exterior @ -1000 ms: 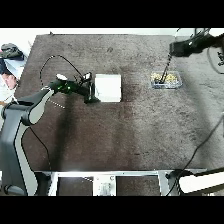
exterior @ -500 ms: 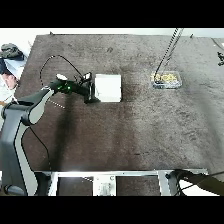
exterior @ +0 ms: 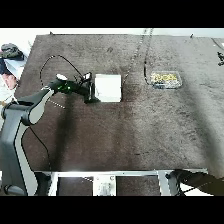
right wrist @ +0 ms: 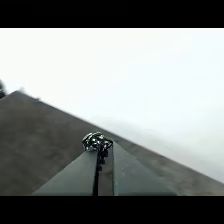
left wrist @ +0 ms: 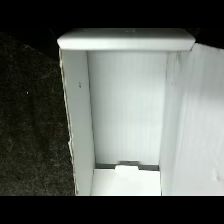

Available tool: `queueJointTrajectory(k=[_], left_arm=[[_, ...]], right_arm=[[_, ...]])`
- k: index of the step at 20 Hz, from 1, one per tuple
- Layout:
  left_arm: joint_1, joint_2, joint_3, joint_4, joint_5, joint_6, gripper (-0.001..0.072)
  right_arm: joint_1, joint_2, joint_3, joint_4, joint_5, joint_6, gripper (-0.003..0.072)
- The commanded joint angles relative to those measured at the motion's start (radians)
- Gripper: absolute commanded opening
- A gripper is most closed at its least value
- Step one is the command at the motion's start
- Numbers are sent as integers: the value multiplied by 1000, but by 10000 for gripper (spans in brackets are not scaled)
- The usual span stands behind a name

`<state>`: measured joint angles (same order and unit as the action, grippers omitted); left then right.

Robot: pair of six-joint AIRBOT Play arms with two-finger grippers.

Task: Fold the box and place the chain.

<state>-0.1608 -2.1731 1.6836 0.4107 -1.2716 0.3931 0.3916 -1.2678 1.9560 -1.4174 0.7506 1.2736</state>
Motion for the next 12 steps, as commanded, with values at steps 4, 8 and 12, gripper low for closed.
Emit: queueJointTrajectory(k=[4, 8, 12], left_arm=[[0, 0, 0, 0, 0, 0, 348], [0, 0, 0, 0, 0, 0, 348], [0, 0, 0, 0, 0, 0, 349]], right_arm=[[85, -107, -4, 5, 88, 6, 10], [85, -182, -17, 70, 149, 5, 10], [86, -208, -71, 118, 158, 5, 10]])
